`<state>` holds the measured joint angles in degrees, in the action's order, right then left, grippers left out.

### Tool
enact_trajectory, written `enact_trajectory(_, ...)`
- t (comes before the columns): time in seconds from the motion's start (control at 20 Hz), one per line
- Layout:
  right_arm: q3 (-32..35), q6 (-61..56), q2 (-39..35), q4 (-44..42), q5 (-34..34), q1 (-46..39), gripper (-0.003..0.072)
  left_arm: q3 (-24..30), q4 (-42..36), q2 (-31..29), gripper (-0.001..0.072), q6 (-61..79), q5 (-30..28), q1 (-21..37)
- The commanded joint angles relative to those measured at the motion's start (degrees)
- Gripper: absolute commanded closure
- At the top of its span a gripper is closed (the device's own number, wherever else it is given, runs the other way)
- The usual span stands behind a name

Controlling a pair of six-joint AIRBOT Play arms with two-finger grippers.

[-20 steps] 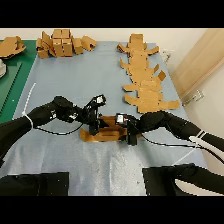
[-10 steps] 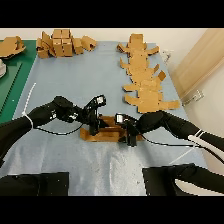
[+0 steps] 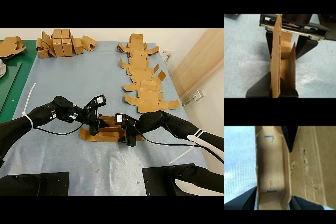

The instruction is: Fold the box.

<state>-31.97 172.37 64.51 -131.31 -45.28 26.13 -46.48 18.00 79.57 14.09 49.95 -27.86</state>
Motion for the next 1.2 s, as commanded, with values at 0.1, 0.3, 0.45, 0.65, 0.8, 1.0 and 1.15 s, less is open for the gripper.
enact_trajectory(0.1,-0.04,0.00,-0.20,-0.20,-0.24,0.04,0.0122,0.00,0.02,0.02,0.0697,0.00,0.00,0.00)
enact_trajectory(0.3,-0.04,-0.04,-0.20,-0.31,-0.28,0.04,0.0122,0.00,0.02,0.02,0.0697,0.00,0.00,0.00)
enact_trajectory(0.45,-0.04,-0.02,-0.20,-0.31,-0.24,0.04,0.0122,0.00,0.02,0.02,0.0697,0.00,0.00,0.00)
enact_trajectory(0.65,-0.04,-0.02,-0.20,-0.07,-0.24,0.04,0.0122,-0.02,-2.95,0.02,0.0697,0.04,-0.46,-0.02)
enact_trajectory(0.8,-0.04,-0.02,-0.20,-0.07,-0.24,0.07,0.0122,0.00,-4.70,-0.02,0.0697,-0.09,2.16,-0.02)
enact_trajectory(1.0,-0.04,-0.02,-0.68,-0.04,-0.26,0.83,0.0122,0.00,-4.66,-0.44,0.0698,-0.31,7.08,-0.04)
enact_trajectory(1.15,-0.04,-0.02,-0.72,1.42,-0.15,3.80,0.0122,0.02,-3.56,-2.51,0.0698,-3.39,7.45,-0.92)
